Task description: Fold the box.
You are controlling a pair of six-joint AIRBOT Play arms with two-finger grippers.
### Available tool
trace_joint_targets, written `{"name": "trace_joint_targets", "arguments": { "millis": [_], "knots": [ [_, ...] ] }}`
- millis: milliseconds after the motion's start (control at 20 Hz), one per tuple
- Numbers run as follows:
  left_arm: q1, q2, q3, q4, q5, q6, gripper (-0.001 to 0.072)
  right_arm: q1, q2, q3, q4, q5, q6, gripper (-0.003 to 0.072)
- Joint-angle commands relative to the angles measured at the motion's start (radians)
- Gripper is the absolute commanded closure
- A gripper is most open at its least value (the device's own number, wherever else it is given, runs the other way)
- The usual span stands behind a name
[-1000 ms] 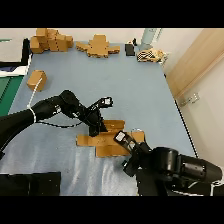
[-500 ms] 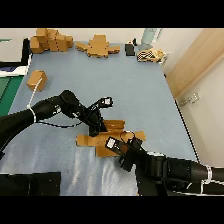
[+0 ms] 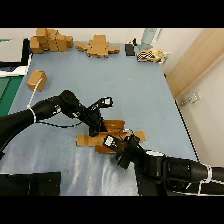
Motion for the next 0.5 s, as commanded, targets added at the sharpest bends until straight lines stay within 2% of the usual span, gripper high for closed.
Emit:
{"name": "trace_joint_targets", "arguments": {
  "millis": [0, 50, 250, 350, 450],
  "knots": [
    [0.000, 0.000, -0.001, 0.000, 0.000, 0.000, 0.0696, -0.002, 0.012, 0.063, -0.026, -0.051, 0.031, 0.0082],
    [0.000, 0.000, -0.001, 0.000, 0.000, 0.000, 0.0696, -0.003, 0.019, 0.080, -0.024, -0.068, 0.034, -0.0034],
    [0.000, 0.000, -0.001, 0.000, 0.000, 0.000, 0.0696, -0.044, 0.024, 0.080, -0.014, -0.060, 0.017, -0.0034],
    [0.000, 0.000, -0.001, 0.000, 0.000, 0.000, 0.0696, -0.084, 0.025, 0.061, -0.033, -0.001, -0.058, -0.0034],
    [0.000, 0.000, -0.001, 0.000, 0.000, 0.000, 0.0696, -0.122, 0.025, 0.058, -0.024, 0.008, -0.134, -0.0034]
  ]
}}
